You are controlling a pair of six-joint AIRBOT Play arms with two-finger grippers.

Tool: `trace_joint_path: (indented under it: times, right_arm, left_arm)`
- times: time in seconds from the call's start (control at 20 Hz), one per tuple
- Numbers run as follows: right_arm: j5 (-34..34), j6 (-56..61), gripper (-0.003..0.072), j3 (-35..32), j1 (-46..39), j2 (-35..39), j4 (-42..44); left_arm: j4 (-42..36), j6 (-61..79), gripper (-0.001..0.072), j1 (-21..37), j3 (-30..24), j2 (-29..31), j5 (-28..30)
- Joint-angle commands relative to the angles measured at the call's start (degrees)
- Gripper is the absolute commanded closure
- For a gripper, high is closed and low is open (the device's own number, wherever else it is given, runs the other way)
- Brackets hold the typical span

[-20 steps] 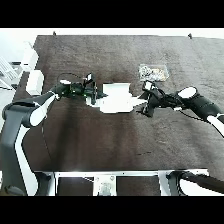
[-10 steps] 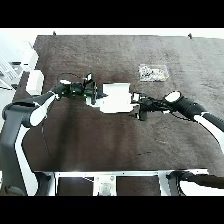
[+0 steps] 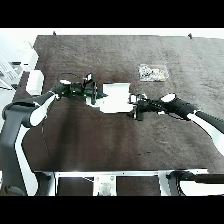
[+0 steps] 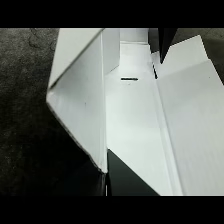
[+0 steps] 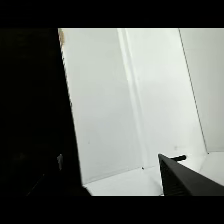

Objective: Fold the box and place the chain.

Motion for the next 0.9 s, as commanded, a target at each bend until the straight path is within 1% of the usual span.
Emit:
trace_joint_path:
  times: [0.0,0.15,0.3,0.4,0.65,0.85]
  right_arm:
    - [-3.7,-3.7,-0.0034,1.0,-0.1,-0.6,5.4]
    - [-4.9,-4.3,-0.0034,3.7,-0.3,-0.5,6.5]
    - [-4.6,-3.1,-0.0034,5.0,-1.6,-0.5,10.3]
    - [-4.6,-0.8,-0.0034,5.4,-2.1,-0.5,10.4]
    - [-3.7,-0.5,-0.0029,5.5,-2.3,-0.7,10.3]
    - [3.0,0.0,-0.0029,7.6,-4.8,-2.9,10.2]
  left_arm:
    - [0.0,0.0,0.0688,0.0,0.0,0.0,0.0]
    - [0.0,0.0,0.0688,0.0,0.0,0.0,0.0]
    - [0.0,0.0,0.0688,0.0,0.0,0.0,0.0]
    - [0.0,0.0,0.0688,0.0,0.0,0.0,0.0]
    - [0.0,0.0,0.0688,0.0,0.0,0.0,0.0]
    - [0.0,0.0,0.0688,0.0,0.0,0.0,0.0]
